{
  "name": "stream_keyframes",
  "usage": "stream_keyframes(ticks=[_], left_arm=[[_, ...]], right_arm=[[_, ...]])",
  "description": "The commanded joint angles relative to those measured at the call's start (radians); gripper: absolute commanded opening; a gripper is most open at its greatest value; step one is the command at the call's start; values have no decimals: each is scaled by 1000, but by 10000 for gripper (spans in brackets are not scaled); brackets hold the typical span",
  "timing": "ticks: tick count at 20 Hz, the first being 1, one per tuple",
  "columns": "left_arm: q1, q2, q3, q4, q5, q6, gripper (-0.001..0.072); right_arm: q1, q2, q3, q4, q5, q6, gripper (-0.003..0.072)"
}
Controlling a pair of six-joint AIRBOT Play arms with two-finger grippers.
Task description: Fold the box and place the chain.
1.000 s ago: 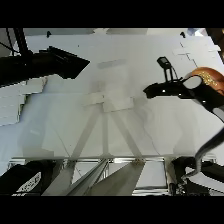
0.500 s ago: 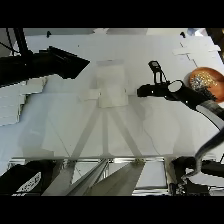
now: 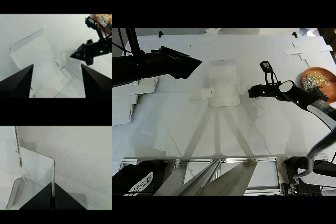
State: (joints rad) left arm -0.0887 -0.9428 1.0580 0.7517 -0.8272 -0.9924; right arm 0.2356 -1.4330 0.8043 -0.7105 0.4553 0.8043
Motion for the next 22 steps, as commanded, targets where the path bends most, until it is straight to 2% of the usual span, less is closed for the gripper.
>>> stream_keyframes(ticks=[1,3,8,10,15,19,22], left_arm=[[0,-2,1,-17,57,-3,649],[0,-1,1,-81,120,-3,649],[0,1,1,-153,114,-6,649],[0,0,1,-146,85,1,648],[2,-10,1,-57,105,42,647],[0,-113,6,-37,70,66,647],[0,-266,59,-36,-30,65,647]], right_arm=[[1,-1,0,0,7,0,5],[1,-1,0,0,7,0,5],[1,-1,0,0,7,0,5],[1,-1,0,0,7,0,5],[1,-1,0,0,6,0,5],[1,-1,0,0,5,0,5],[1,-1,0,0,4,0,5]])
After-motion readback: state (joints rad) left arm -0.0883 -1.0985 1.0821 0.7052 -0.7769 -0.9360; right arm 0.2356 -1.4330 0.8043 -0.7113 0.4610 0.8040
